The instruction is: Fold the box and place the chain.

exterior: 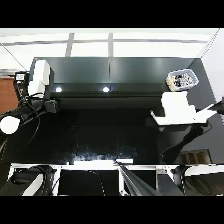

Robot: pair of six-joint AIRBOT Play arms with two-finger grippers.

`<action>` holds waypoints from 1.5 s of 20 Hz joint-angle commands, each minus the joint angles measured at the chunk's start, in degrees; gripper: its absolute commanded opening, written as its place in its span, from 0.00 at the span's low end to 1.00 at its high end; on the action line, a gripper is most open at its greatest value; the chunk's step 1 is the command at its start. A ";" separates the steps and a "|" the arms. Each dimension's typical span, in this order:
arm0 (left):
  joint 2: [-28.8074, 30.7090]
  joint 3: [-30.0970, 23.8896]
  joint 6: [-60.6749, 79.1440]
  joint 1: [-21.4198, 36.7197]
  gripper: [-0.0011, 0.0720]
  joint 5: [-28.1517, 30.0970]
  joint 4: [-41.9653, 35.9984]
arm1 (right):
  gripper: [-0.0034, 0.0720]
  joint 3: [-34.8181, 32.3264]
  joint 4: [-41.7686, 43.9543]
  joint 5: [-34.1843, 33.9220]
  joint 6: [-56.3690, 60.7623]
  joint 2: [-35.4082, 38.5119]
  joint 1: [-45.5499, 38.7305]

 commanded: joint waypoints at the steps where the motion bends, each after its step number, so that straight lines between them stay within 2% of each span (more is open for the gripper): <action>1: -0.04 -0.02 -0.02 -0.02 0.98 0.09 -0.94 | 0.06 -6.97 10.64 1.27 -4.85 4.74 2.97; 4: -0.04 -0.02 -0.02 -0.02 0.98 -1.53 -2.01 | 0.06 -13.64 10.95 -1.01 -2.49 11.74 8.46; 6: -0.04 -0.02 -0.02 -0.24 0.98 -1.70 -2.62 | 0.06 -18.93 11.08 -6.82 0.17 18.47 12.52; 9: -0.07 -0.02 -0.02 -2.99 0.98 -1.40 -2.60 | 0.06 -29.59 13.38 -19.71 3.06 31.30 19.78; 13: -0.15 -0.02 -0.04 -7.65 0.98 -1.31 -2.60 | 0.06 -48.15 26.58 -38.38 1.14 52.76 31.21; 16: -0.90 -0.02 -0.11 -9.90 0.98 -1.14 -6.12 | 0.06 -58.45 28.65 -46.64 1.18 65.53 40.04; 18: -3.19 0.04 -0.04 -10.56 0.98 -2.03 -13.84 | 0.06 -62.27 28.74 -46.53 1.14 68.30 44.35; 20: -7.02 0.02 2.12 -10.82 0.98 -4.24 -25.31 | 0.06 -64.65 28.61 -47.36 1.70 68.26 48.57; 24: -17.46 0.98 21.88 -10.75 0.98 -15.23 -46.86 | 0.06 -65.99 28.57 -51.34 2.95 68.24 53.46; 26: -22.12 1.73 26.80 -10.78 0.98 -16.37 -52.89 | 0.06 -65.99 28.55 -51.32 2.95 68.24 53.57; 30: -30.05 5.29 33.18 -10.91 0.98 -16.61 -58.93 | 0.06 -65.99 28.57 -50.80 2.95 68.24 53.57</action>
